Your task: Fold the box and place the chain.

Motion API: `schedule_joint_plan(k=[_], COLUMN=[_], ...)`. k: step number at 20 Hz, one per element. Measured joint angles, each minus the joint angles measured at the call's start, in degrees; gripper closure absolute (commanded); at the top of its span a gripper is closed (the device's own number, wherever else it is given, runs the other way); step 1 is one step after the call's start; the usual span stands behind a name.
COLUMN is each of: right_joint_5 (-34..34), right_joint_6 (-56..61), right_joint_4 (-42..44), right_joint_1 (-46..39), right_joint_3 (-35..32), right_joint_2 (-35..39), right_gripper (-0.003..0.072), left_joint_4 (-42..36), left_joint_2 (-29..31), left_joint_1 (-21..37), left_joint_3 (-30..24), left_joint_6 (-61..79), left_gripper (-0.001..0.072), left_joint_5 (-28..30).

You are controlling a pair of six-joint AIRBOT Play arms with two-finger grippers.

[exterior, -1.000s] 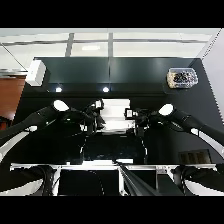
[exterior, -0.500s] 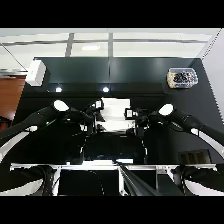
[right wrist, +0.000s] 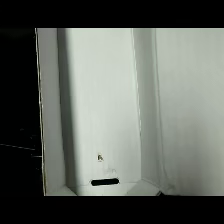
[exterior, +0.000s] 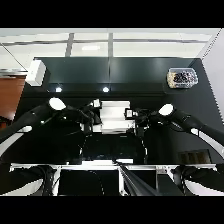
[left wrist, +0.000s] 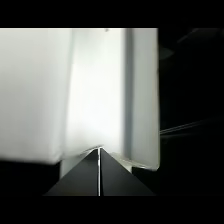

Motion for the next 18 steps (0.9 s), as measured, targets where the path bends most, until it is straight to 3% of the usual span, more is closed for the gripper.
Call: schedule_joint_plan(k=[5, 9, 13, 18], right_joint_5=[0.00, 0.00, 0.00, 0.00], right_joint_6=[0.00, 0.00, 0.00, 0.00], right_joint_4=[0.00, 0.00, 0.00, 0.00], right_joint_1=[0.00, -0.02, -0.02, -0.02], right_joint_3=[0.00, 0.00, 0.00, 0.00], right_joint_2=[0.00, 0.00, 0.00, 0.00], right_gripper=[0.0611, 0.0611, 0.0611, 0.0611], left_joint_4=[10.95, 15.78, 14.38, 4.94], left_joint_2=[9.75, 12.92, 10.75, 2.73], left_joint_1=[9.92, 21.53, 30.10, 30.69], left_joint_3=[0.98, 0.17, -4.63, -8.90], left_joint_6=[-15.87, -38.53, -57.13, -61.44], left_gripper=[0.0685, 0.0684, 0.0684, 0.0684], left_joint_5=[-3.10, -6.80, -12.24, -14.97])
